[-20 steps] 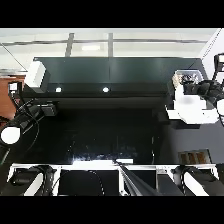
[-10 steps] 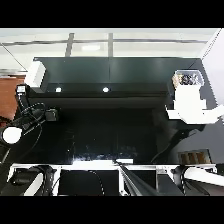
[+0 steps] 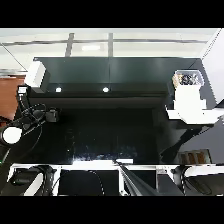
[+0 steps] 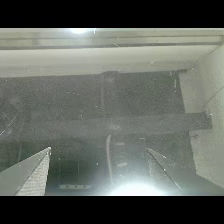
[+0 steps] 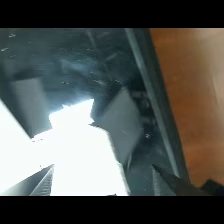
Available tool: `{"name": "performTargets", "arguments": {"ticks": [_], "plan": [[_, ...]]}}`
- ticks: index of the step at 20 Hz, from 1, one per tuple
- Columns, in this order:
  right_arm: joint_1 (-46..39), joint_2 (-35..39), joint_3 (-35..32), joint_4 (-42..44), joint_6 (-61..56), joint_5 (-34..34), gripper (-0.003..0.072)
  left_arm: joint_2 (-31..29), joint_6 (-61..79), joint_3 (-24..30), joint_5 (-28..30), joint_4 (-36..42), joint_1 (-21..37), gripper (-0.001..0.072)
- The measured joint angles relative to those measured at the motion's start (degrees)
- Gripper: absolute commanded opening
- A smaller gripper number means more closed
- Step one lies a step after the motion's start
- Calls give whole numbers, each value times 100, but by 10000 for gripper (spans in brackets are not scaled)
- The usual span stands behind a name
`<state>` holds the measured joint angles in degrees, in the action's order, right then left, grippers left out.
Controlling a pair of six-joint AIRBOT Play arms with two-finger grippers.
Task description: Fold the box and place the chain.
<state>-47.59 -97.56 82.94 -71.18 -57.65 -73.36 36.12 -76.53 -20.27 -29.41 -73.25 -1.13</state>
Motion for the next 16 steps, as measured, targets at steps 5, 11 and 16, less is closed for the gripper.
{"name": "performTargets", "arguments": {"ticks": [5,11,16], "plan": [[79,-83,28,66,391,-267,15,0,0,0,4,0,0,706],[103,459,-219,879,662,-627,15,0,0,0,20,0,0,706],[142,1613,-1484,1904,1086,-621,15,0,0,0,-133,24,0,706]]}}
